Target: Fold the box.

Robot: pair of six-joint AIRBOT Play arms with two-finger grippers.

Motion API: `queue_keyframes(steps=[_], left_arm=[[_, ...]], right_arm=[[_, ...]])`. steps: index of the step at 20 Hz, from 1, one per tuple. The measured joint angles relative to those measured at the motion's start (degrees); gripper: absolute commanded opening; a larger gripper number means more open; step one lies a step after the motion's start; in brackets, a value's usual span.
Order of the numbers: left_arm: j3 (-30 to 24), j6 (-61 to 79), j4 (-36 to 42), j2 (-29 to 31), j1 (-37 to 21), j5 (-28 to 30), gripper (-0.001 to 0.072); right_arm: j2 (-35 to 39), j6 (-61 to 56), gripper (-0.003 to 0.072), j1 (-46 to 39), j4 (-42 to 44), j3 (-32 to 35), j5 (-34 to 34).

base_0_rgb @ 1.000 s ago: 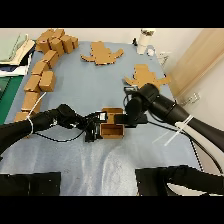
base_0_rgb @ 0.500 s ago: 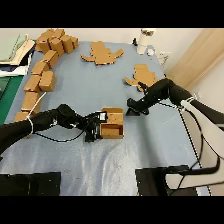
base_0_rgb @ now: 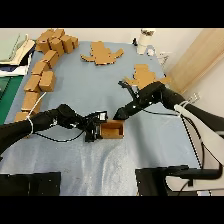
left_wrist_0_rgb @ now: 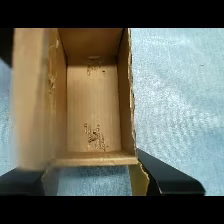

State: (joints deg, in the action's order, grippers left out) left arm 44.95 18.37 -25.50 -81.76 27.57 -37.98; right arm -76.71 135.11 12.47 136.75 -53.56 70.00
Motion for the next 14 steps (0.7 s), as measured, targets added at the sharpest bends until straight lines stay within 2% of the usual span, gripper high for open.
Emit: queue_keyframes(steps=[3,7,11,14], left_arm=[[0.0,0.0,0.0,0.0,0.0,0.0,0.0421],[0.0,0.0,0.0,0.0,0.0,0.0,0.0421],[0.0,0.0,0.0,0.0,0.0,0.0,0.0421],[0.0,0.0,0.0,0.0,0.0,-0.1,0.0422]], right_arm=[[7.4,1.7,0.0003,5.7,-5.6,5.7,-5.7],[16.7,2.8,0.0003,14.6,-15.0,13.2,-16.9],[22.3,3.2,0.0004,21.3,-23.2,18.1,-25.3],[25.8,3.6,0.0007,25.4,-29.2,20.5,-29.0]])
